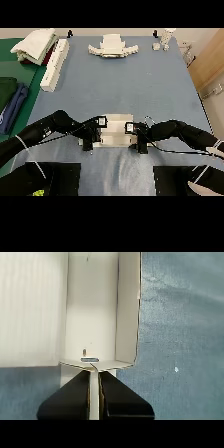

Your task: Fold the box.

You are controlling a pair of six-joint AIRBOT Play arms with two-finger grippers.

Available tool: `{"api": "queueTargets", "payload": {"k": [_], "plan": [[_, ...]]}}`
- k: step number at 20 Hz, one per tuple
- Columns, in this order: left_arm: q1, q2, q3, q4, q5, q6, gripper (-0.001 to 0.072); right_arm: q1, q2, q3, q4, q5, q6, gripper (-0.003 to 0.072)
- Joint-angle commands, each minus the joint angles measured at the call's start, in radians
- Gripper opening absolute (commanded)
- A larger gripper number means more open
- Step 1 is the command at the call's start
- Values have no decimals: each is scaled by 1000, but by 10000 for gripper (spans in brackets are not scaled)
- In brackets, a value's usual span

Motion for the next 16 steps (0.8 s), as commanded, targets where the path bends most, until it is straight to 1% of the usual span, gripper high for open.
{"api": "queueTargets", "payload": {"k": [1, 2, 5, 11, 12, 13, 14, 16], "plan": [[-14, -11, 2, -71, 28, 39, 93, 1, 0, 0, 0, 0, 0, 515], [-22, -11, 2, -78, 29, 50, 14, 1, 0, 0, 0, 0, 0, 515], [-37, -11, 1, -97, 54, 55, 15, 1, 0, 0, 0, 0, 0, 515], [-39, -49, 1, -153, 50, 51, 17, 1, 0, 0, 0, 0, 0, 515], [-39, -50, 1, -148, 52, 42, 94, 1, -1, 0, 0, 0, 0, 515], [-39, -49, 1, -148, 51, 29, 474, 1, 0, 0, 0, 0, 0, 515], [-39, -49, 1, -148, 51, 16, 562, 1, 0, 0, 0, 0, 0, 515], [-39, -49, 1, -148, 50, 16, 563, 1, -1, 0, 0, 0, 0, 515]]}}
